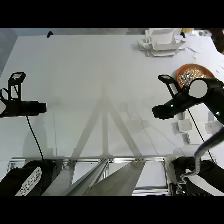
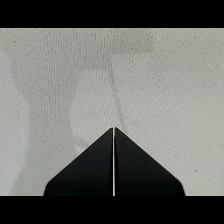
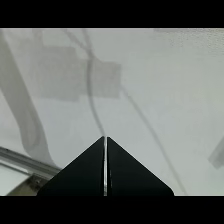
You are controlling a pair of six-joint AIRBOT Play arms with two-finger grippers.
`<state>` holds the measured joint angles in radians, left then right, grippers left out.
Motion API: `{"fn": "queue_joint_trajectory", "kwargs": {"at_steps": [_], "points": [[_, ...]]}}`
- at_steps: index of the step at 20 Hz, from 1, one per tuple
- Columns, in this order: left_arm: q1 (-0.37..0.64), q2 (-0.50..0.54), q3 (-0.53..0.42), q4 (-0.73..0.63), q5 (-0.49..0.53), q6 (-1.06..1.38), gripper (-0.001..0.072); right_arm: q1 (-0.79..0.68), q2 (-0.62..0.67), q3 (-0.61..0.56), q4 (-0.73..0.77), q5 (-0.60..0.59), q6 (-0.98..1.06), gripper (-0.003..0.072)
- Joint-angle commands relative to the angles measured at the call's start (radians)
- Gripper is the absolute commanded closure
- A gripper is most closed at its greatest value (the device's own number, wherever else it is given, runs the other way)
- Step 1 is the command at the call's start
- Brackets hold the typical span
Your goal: Fold the box and place the chain.
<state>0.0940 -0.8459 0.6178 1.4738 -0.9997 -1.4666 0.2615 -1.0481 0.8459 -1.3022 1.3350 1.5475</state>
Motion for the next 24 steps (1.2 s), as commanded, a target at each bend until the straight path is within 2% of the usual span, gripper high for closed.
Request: {"fn": "queue_joint_trajectory", "kwargs": {"at_steps": [1,6,11,13,14,16,17,18,24], "points": [[0.0,0.0,0.0,0.0,0.0,0.0,0.0699,0.001,0.001,0.0,0.003,-0.024,-0.003,0.0676],[0.0,0.0,0.0,0.0,0.0,0.0,0.0699,0.0,0.001,0.002,-0.1,-0.154,-0.005,0.0676],[0.0,0.0,0.0,0.0,0.0,0.0,0.0699,-0.034,0.001,0.002,-0.693,-0.092,0.068,0.0676],[0.0,0.0,0.0,0.0,0.0,0.0,0.0699,-0.127,0.001,0.002,-0.814,-0.084,0.135,0.0675],[0.0,0.0,0.0,0.0,0.0,0.0,0.0699,-0.188,0.001,0.002,-0.814,-0.085,0.13,0.063],[0.0,0.0,0.0,0.0,0.0,0.0,0.0699,-0.315,-0.002,0.002,-0.795,-0.106,0.084,0.0245],[0.0,0.0,0.0,0.0,0.0,0.0,0.0699,-0.364,-0.006,0.002,-0.796,-0.106,0.036,0.0208],[0.0,0.0,0.0,0.0,0.0,0.0,0.0699,-0.414,-0.013,0.002,-0.796,-0.105,0.014,0.0208],[0.0,0.0,0.0,0.0,0.0,0.0,0.0699,-0.629,-0.105,0.002,-0.796,-0.057,0.019,0.0251]]}}
